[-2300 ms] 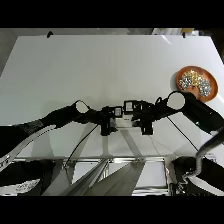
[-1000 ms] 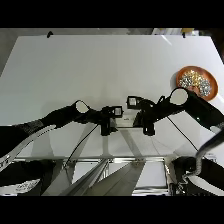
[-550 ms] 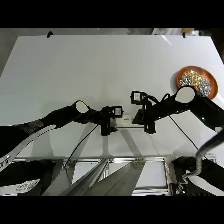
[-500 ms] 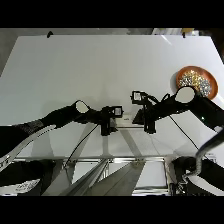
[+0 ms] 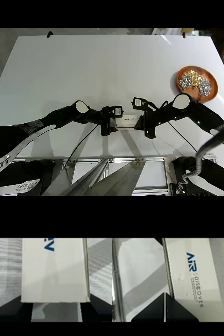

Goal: Fold the box and place the chain.

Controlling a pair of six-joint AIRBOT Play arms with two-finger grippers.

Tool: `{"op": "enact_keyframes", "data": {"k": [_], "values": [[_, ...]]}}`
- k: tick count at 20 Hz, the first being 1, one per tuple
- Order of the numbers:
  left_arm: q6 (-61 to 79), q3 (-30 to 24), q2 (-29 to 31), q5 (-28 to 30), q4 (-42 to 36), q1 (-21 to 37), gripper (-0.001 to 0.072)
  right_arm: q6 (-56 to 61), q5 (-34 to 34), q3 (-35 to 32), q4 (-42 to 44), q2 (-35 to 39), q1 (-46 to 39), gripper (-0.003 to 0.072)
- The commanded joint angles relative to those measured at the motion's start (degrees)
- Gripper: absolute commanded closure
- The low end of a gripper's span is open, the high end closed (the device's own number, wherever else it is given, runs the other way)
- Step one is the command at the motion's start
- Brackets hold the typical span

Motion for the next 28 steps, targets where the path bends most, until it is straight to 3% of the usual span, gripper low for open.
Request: {"op": "enact_keyframes", "data": {"k": [1, 5, 14, 28], "values": [[0.1, 0.0, 0.0, 0.0, 0.0, 0.0, 0.0439, -1.8, -0.3, -0.6, 4.7, 2.1, 0.0, 0.0675], [0.1, 0.0, 0.0, 0.0, 0.1, 0.0, 0.0439, -8.0, -2.2, -0.6, 8.1, 7.5, -0.2, 0.0674], [0.1, 0.0, 0.0, 0.0, 0.0, 0.0, 0.0439, -5.6, -3.0, -0.6, 7.6, 0.1, -1.4, 0.0673], [0.1, 0.0, 0.0, 0.0, 0.0, 0.0, 0.0439, -5.3, -5.2, -3.1, 3.9, -1.0, -1.4, 0.0673]]}}
